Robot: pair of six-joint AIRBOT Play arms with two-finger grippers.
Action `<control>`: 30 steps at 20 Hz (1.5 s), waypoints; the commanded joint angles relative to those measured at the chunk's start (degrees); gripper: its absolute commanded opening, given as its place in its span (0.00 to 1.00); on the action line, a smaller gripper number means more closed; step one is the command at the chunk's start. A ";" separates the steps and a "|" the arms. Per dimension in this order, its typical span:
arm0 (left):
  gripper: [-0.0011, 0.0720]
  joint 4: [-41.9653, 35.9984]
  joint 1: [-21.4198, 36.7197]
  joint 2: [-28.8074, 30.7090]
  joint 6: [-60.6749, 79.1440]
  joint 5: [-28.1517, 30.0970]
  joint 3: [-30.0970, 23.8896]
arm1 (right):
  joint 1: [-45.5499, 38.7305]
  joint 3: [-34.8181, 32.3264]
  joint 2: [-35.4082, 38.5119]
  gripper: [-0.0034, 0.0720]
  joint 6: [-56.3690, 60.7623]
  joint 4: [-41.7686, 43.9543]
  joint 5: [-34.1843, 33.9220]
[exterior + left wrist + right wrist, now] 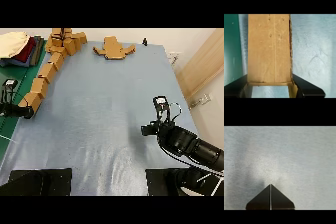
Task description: Fold the box.
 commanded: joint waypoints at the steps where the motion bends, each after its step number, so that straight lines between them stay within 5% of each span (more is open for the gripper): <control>1: 0.73 -0.35 -0.59 -2.54 0.20 2.25 0.00 | -0.04 0.11 -0.66 0.06 0.20 0.04 1.44; 20: 0.75 -4.39 -0.61 -4.50 -0.02 4.44 0.04 | -0.04 0.09 -0.66 0.06 0.20 0.02 1.86; 21: 0.80 -4.37 -0.59 -4.61 -0.02 4.11 0.04 | -0.04 0.09 -0.66 0.06 0.20 0.02 1.86; 22: 0.97 -4.26 -0.52 -4.61 -0.33 4.04 0.04 | -0.04 0.09 -0.66 0.06 0.20 0.02 1.86; 23: 0.97 -3.87 -0.48 -4.59 -0.44 3.80 0.04 | -0.04 0.11 -0.66 0.06 0.20 0.02 1.86; 30: 0.98 5.77 5.25 -0.98 -9.18 -11.06 1.88 | -0.04 0.09 -0.66 0.06 -0.04 -0.20 1.86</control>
